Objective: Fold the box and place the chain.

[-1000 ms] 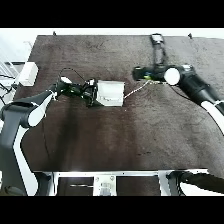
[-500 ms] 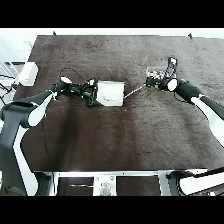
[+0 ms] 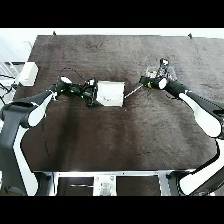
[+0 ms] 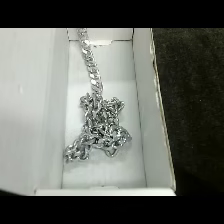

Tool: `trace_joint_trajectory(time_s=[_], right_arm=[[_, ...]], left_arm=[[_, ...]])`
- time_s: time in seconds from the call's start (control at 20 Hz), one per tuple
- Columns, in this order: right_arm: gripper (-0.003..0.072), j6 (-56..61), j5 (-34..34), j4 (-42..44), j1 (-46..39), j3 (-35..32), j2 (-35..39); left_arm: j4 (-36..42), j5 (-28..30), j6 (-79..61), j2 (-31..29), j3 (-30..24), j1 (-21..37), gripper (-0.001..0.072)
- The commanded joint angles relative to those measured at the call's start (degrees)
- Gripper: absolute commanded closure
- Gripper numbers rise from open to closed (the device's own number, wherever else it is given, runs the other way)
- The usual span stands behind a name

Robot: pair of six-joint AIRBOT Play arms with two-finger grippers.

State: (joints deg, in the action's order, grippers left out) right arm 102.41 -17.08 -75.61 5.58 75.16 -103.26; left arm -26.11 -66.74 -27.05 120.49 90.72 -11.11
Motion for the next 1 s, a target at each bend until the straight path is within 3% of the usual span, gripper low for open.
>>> trace_joint_trajectory(time_s=[0.0, 0.15, 0.45, 0.65, 0.95], right_arm=[[0.0676, -4.11, -5.22, 0.00, 0.28, 0.98, 3.28], [0.0676, -11.67, -16.17, -0.17, 3.17, 0.98, 15.96], [0.0678, -11.50, -17.94, -9.62, 14.53, 0.98, 40.65], [0.0678, -9.05, -18.21, -13.18, 20.41, 0.98, 45.11], [0.0680, -0.94, -16.52, -18.05, 26.64, -1.18, 42.71]], left_arm=[[0.00, 0.11, 0.00, 0.00, -0.02, 0.04, 0.0354], [0.00, 0.11, 0.00, 0.00, -0.02, 0.04, 0.0354], [0.00, 0.11, 0.00, 0.00, -0.02, 0.04, 0.0354], [0.00, 0.11, 0.00, 0.00, -0.02, 0.04, 0.0354], [0.00, 0.09, 0.00, 0.00, -0.02, 0.04, 0.0354]])
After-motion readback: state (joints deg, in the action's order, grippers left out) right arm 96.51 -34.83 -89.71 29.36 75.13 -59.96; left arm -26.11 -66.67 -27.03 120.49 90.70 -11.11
